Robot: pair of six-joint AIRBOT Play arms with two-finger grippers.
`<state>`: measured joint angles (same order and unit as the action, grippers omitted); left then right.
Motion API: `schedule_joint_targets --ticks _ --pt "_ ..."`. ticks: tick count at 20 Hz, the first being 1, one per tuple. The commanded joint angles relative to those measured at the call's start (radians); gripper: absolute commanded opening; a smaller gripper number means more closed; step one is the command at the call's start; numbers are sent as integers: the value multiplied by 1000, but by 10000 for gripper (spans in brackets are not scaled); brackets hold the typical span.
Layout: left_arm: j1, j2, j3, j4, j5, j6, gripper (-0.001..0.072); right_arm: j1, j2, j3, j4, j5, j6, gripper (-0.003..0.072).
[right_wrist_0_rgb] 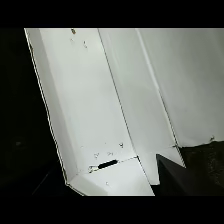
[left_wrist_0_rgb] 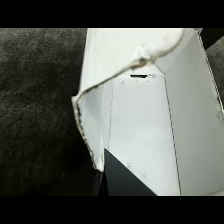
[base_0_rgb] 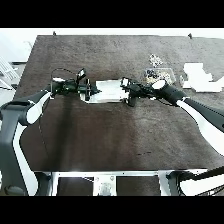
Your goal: Fold the box and place the chain.
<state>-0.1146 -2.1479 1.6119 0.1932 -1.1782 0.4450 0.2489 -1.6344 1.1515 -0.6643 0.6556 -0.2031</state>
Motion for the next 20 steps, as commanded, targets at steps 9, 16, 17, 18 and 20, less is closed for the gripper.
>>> schedule_joint_targets --ticks 9,16,17,18,20 --pt "-1 0 0 0 0 0 19 -50 -56 75 97 79 -71 673" --pt "-1 0 0 0 0 1 19 -97 -124 154 113 223 -71 673" --pt "-1 0 0 0 0 0 20 -101 -140 171 115 246 -71 672" --pt "-1 0 0 0 0 0 19 -102 -156 189 115 268 -70 673" --pt "-1 1 0 0 0 0 19 -102 -179 214 114 290 -71 672"
